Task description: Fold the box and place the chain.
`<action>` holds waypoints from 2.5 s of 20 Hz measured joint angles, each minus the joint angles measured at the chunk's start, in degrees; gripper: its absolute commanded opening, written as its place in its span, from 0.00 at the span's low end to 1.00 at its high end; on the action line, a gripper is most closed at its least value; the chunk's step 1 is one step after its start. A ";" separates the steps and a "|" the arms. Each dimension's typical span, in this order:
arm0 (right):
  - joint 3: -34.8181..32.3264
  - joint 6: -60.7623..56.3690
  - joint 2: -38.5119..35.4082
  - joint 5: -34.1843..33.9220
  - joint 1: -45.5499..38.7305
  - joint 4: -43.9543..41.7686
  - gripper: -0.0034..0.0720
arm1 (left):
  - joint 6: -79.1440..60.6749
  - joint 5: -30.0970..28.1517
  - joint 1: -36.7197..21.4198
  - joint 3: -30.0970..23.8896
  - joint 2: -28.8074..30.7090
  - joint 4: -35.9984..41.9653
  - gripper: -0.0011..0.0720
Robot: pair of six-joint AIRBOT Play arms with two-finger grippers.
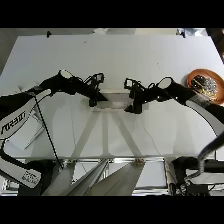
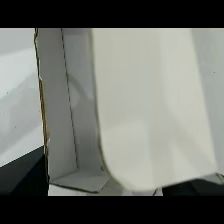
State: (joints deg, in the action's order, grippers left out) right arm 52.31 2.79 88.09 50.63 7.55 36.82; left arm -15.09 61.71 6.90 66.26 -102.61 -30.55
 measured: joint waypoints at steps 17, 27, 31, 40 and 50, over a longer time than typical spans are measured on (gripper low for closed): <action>-4.72 7.76 2.49 -3.28 -1.11 -10.14 0.96 | 0.02 -0.11 0.00 0.00 0.00 0.07 0.03; -4.92 8.22 2.47 -3.17 -1.11 -9.73 0.96 | 0.04 -0.15 0.00 0.00 0.00 0.07 0.03; -4.92 8.24 2.47 -3.15 -1.11 -9.60 0.96 | 0.04 -0.17 0.00 0.00 0.00 0.07 0.03; -4.92 8.66 2.47 -2.25 -1.11 -9.05 0.81 | 0.04 -0.15 0.00 0.00 0.00 0.07 0.03; -4.90 11.02 2.47 -1.99 -1.14 -6.99 0.57 | 0.04 -0.04 0.00 -0.02 0.00 0.02 0.03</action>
State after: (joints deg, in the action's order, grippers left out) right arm 47.42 13.80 90.56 48.64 6.42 29.82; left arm -15.05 61.67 6.90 66.24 -102.61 -30.52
